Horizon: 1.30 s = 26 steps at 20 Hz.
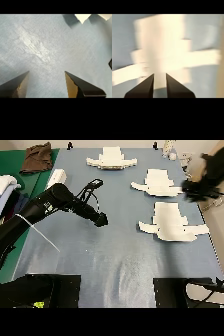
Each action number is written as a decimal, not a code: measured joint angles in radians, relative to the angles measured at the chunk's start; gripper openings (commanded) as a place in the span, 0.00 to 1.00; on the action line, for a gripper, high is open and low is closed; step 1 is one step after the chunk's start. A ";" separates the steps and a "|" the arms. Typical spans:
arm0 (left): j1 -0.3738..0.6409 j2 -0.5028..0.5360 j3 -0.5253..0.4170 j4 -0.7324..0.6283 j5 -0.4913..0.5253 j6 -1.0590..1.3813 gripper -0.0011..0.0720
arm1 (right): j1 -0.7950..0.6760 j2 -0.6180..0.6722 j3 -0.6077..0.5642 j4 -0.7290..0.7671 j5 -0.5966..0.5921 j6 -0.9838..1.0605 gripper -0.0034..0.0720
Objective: Fold the box.
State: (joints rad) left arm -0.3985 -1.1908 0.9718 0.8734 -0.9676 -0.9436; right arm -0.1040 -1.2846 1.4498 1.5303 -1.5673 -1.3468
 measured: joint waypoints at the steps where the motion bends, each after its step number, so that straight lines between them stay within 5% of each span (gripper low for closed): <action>1: 0.000 0.000 0.000 -0.011 0.000 0.000 0.97 | -0.069 0.004 -0.004 -0.033 -0.024 -0.014 0.50; 6: 0.000 0.000 0.000 -0.060 0.000 -0.003 0.96 | -0.404 -0.014 -0.080 0.008 -0.035 -0.137 0.56; 7: 0.000 0.000 0.000 -0.068 -0.001 -0.012 0.83 | -0.459 -0.027 -0.101 0.034 -0.024 -0.172 0.56; 8: 0.000 0.000 0.000 -0.075 -0.001 -0.023 0.53 | -0.504 -0.042 -0.118 0.060 -0.013 -0.207 0.56; 14: 0.002 0.000 0.000 -0.092 -0.016 -0.064 0.52 | -0.680 -0.192 -0.166 0.267 0.029 -0.436 0.56; 24: 0.050 0.001 0.019 -0.092 -0.100 -0.146 0.52 | -0.723 -0.467 -0.033 0.448 -0.056 -0.629 0.55; 26: 0.055 0.001 0.019 -0.093 -0.104 -0.150 0.52 | -0.723 -0.496 -0.019 0.492 -0.080 -0.655 0.41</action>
State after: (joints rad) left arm -0.3439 -1.1896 0.9909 0.7807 -1.0714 -1.0935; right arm -0.8272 -1.7805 1.4303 2.0224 -1.6470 -2.0018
